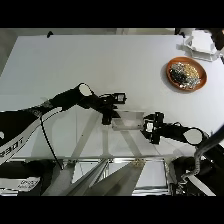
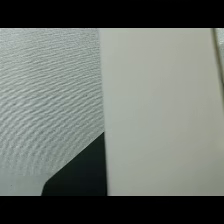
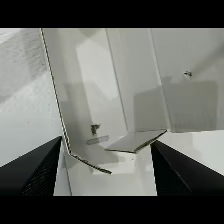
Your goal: Fold the box and place the chain.
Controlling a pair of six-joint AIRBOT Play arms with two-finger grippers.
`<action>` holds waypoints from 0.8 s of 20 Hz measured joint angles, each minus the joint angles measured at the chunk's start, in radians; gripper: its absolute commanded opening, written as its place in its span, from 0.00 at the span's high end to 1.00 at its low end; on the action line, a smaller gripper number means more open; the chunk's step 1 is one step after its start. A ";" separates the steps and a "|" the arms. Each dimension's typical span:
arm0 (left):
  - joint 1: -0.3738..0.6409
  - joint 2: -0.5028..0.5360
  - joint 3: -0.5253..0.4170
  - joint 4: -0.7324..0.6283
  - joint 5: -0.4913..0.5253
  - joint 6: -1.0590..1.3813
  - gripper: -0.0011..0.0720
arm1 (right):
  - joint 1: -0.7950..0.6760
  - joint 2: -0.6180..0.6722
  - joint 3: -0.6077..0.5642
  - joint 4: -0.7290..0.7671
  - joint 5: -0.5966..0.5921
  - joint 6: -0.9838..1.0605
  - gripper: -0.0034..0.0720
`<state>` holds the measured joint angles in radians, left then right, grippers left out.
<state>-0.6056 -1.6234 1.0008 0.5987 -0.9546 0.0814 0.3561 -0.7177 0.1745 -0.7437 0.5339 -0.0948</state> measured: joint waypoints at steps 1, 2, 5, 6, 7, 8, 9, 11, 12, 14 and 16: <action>0.000 0.000 0.000 0.000 0.000 0.000 0.97 | -0.012 -0.007 0.002 0.008 0.003 -0.009 0.15; 0.000 0.000 0.000 0.000 0.002 0.000 0.97 | -0.026 -0.012 0.006 0.016 0.007 -0.018 0.15; 0.000 0.000 0.000 -0.001 0.003 -0.001 0.97 | -0.061 -0.022 0.016 0.039 0.024 -0.034 0.16; 0.000 0.000 0.000 -0.001 0.003 -0.001 0.97 | -0.069 -0.027 0.018 0.053 0.027 -0.040 0.16; 0.000 0.000 0.000 -0.001 0.003 0.000 0.97 | -0.074 -0.034 0.020 0.071 0.032 -0.056 0.16; 0.000 0.000 0.000 0.000 0.003 0.000 0.97 | -0.079 -0.043 0.023 0.094 0.039 -0.080 0.16; 0.000 0.000 0.000 0.000 0.003 0.000 0.97 | -0.081 -0.054 0.026 0.117 0.046 -0.104 0.16; 0.000 0.000 0.000 0.000 0.002 0.000 0.97 | -0.088 -0.080 0.033 0.162 0.061 -0.150 0.16; 0.000 0.000 0.000 0.000 0.002 0.000 0.97 | -0.096 -0.096 0.037 0.180 0.070 -0.169 0.16; 0.000 0.000 0.000 0.000 0.001 0.000 0.97 | -0.118 -0.128 0.043 0.203 0.093 -0.193 0.16; 0.000 0.000 0.000 0.000 -0.001 0.000 0.97 | -0.142 -0.156 0.047 0.221 0.115 -0.209 0.16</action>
<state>-0.6056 -1.6234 1.0012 0.5987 -0.9554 0.0814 0.2138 -0.8734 0.2211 -0.5224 0.6487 -0.3035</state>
